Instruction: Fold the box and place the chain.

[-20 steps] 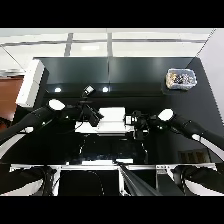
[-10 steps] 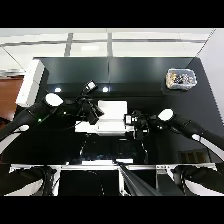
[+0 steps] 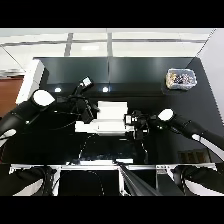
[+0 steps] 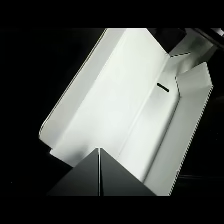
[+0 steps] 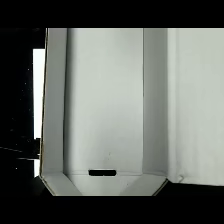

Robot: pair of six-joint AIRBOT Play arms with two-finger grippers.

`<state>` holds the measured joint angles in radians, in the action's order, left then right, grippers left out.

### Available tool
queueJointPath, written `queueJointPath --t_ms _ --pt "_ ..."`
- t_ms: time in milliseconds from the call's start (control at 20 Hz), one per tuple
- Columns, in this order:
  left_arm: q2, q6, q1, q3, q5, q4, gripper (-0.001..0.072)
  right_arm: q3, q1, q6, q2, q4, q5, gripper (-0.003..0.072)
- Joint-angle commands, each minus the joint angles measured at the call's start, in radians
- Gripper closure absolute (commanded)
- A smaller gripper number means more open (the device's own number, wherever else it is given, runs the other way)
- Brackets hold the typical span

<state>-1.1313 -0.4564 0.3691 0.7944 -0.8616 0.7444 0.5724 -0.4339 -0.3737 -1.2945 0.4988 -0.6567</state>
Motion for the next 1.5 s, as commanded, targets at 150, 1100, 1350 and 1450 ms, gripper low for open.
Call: queueJointPath --t_ms 150,1100,1350,1450 --pt "0.093 -0.053 -0.022 -0.002 -0.236 0.154 0.0690 0.001 0.000 0.000 0.000 0.000 -0.001 0.0186" --pt "0.023 0.656 -0.087 -0.219 0.000 0.101 -0.0002 0.000 0.000 0.000 0.000 0.000 -0.001 0.0186" --pt "-0.057 0.659 -0.051 -0.211 0.060 -0.022 -0.0001 0.000 0.000 0.000 0.000 0.000 -0.001 0.0186" --pt "-0.063 0.658 -0.018 -0.200 0.034 -0.020 -0.0001 0.000 0.000 0.000 0.000 0.000 -0.001 0.0186"
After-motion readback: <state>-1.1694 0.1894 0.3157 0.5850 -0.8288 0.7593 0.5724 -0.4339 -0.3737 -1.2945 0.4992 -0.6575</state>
